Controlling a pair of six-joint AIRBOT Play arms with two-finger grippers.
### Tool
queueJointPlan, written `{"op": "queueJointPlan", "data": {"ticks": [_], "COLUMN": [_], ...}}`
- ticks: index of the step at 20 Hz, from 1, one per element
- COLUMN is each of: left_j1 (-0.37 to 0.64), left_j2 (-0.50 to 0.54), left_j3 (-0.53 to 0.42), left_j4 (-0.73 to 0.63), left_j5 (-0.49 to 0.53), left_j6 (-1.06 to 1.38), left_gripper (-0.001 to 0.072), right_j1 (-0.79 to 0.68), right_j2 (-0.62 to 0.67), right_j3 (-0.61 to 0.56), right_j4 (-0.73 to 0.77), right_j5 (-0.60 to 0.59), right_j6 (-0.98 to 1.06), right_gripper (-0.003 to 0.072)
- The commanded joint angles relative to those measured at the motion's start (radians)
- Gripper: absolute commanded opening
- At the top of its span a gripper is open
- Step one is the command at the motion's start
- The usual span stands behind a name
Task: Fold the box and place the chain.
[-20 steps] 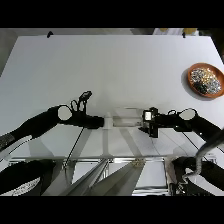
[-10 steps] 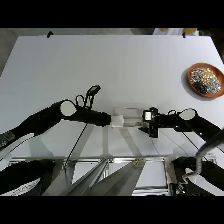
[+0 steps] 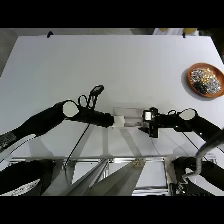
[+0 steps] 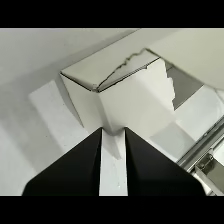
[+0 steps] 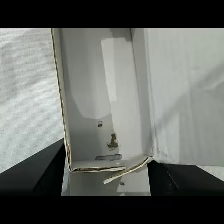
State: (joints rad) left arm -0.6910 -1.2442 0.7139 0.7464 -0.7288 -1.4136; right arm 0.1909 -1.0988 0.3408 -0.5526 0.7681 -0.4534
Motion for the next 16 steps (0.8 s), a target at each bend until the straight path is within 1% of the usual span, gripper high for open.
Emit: {"op": "queueJointPlan", "data": {"ticks": [1, 6, 8, 9, 10, 13, 16], "left_j1": [-0.002, -0.003, -0.005, -0.01, -0.018, -0.04, -0.059], "left_j2": [0.0, -0.001, -0.008, -0.019, -0.033, -0.097, -0.124], "left_j3": [0.001, 0.003, 0.026, 0.048, 0.071, 0.147, 0.191], "left_j4": [0.002, 0.002, 0.012, 0.036, 0.061, 0.176, 0.274], "left_j5": [0.002, 0.003, -0.005, -0.01, -0.022, -0.109, -0.167], "left_j6": [0.0, -0.005, -0.016, -0.048, -0.075, -0.202, -0.304], "left_gripper": [0.0233, 0.0233, 0.0233, 0.0239, 0.0277, 0.0278, 0.028], "right_j1": [0.0, 0.0, 0.0, 0.0, 0.0, 0.0, 0.0], "right_j2": [0.0, 0.0, 0.0, 0.0, 0.0, 0.0, 0.0], "right_j3": [0.0, 0.0, 0.0, 0.0, 0.0, 0.0, 0.0], "right_j4": [0.0, 0.0, 0.0, 0.0, 0.0, 0.0, 0.0], "right_j5": [0.0, 0.0, 0.0, 0.0, 0.001, 0.0, 0.0], "right_j6": [0.0, 0.0, 0.0, 0.0, 0.0, 0.0, 0.0], "right_gripper": [0.0296, 0.0296, 0.0296, 0.0296, 0.0296, 0.0296, 0.0296]}}
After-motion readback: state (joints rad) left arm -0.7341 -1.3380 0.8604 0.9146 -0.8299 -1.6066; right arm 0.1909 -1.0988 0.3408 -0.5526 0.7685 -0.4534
